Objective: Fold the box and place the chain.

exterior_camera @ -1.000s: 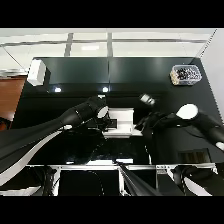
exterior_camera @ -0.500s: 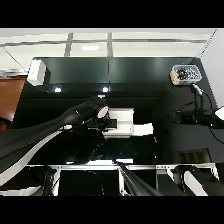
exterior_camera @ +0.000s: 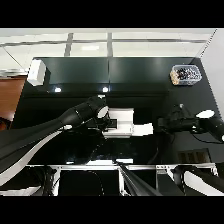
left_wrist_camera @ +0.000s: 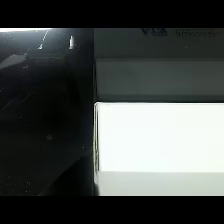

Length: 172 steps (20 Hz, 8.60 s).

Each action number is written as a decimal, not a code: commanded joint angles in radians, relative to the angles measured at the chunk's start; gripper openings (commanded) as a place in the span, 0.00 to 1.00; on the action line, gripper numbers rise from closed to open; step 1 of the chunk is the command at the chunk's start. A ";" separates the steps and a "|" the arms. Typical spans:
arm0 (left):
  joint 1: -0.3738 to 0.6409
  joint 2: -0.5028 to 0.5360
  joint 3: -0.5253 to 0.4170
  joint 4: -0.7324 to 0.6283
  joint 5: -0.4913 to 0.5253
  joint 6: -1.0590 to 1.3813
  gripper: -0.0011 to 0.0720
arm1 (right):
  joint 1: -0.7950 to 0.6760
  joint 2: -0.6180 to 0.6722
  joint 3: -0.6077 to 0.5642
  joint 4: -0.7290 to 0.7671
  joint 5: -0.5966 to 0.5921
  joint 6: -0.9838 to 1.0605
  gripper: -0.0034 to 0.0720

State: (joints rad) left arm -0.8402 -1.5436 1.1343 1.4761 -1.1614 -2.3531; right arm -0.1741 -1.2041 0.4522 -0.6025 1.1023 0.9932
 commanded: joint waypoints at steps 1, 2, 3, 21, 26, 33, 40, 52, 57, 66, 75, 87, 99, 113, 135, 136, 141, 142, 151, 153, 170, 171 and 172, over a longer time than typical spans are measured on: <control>0.000 0.000 0.001 0.000 0.001 0.000 0.05 | 0.105 -0.084 -0.003 0.083 -0.008 -0.070 0.06; 0.000 0.000 0.001 0.000 0.001 0.000 0.05 | 0.120 -0.083 -0.003 0.087 -0.019 -0.071 0.06; 0.000 0.000 0.001 0.000 0.001 0.000 0.05 | 0.125 -0.083 -0.003 0.104 -0.018 -0.083 0.06; 0.000 0.000 0.001 0.000 0.001 0.001 0.05 | 0.153 -0.082 0.094 0.163 0.132 -0.138 0.94; 0.000 0.000 0.001 0.000 0.000 0.000 0.05 | 0.223 -0.082 0.157 0.156 0.149 -0.103 0.50; 0.000 0.000 0.001 0.000 0.001 0.001 0.05 | 0.341 -0.082 0.246 0.014 0.100 0.029 0.49; 0.000 0.000 0.001 0.000 0.001 0.000 0.05 | 0.443 -0.082 0.295 -0.033 0.019 0.133 0.46; 0.000 0.000 0.001 0.001 0.002 0.000 0.05 | 0.690 -0.083 0.369 -0.526 -0.142 0.698 0.46; 0.000 0.000 0.001 0.005 0.003 0.001 0.05 | 0.819 -0.119 0.477 -0.768 -0.079 0.975 0.46; 0.000 0.000 0.001 0.004 0.005 0.001 0.05 | 0.906 -0.183 0.506 -0.856 -0.040 1.241 0.30; 0.000 0.000 0.001 0.004 0.004 0.001 0.05 | 0.906 -0.224 0.505 -0.827 -0.052 1.248 0.06; 0.000 0.000 0.001 0.004 0.001 0.001 0.05 | 0.906 -0.219 0.506 -0.830 -0.036 1.239 0.40; 0.000 0.000 0.001 0.004 0.001 0.001 0.05 | 0.906 -0.201 0.506 -0.834 -0.038 1.192 0.59; 0.000 0.000 0.001 0.004 0.001 0.001 0.05 | 0.890 0.246 0.505 -1.492 0.257 1.128 0.59; 0.000 0.000 0.001 0.004 0.005 0.001 0.05 | 0.013 -0.498 1.032 -1.182 -0.420 1.035 0.59; 0.000 0.000 0.001 0.004 0.005 0.000 0.05 | 0.007 -0.572 1.150 -1.162 -0.325 0.996 0.59; 0.000 0.000 0.001 0.004 0.005 0.000 0.05 | -0.023 -0.852 1.575 -0.997 -0.001 0.824 0.92; 0.000 0.000 0.001 0.004 0.005 0.001 0.05 | -0.024 -0.871 1.594 -0.975 0.008 0.792 0.92; 0.000 0.000 0.001 0.004 0.005 0.000 0.05 | -0.025 -0.912 1.594 -0.975 0.061 0.760 0.85; 0.000 0.000 0.001 0.004 0.004 0.001 0.05 | -0.026 -0.913 1.594 -0.976 0.063 0.760 0.59; 0.000 0.000 0.001 0.003 0.000 0.000 0.05 | -0.032 -0.646 1.594 -0.967 0.150 0.647 0.05; 0.000 0.000 0.001 0.003 0.000 0.000 0.05 | -0.033 -0.613 1.594 -0.964 0.152 0.647 0.05; 0.000 0.000 0.001 0.003 0.000 0.000 0.05 | -0.033 -0.577 1.593 -0.949 0.161 0.647 0.05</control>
State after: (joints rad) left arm -0.8402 -1.5436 1.1347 1.4796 -1.1606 -2.3528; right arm -0.2054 -1.8668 2.0449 -1.5768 1.2469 1.6501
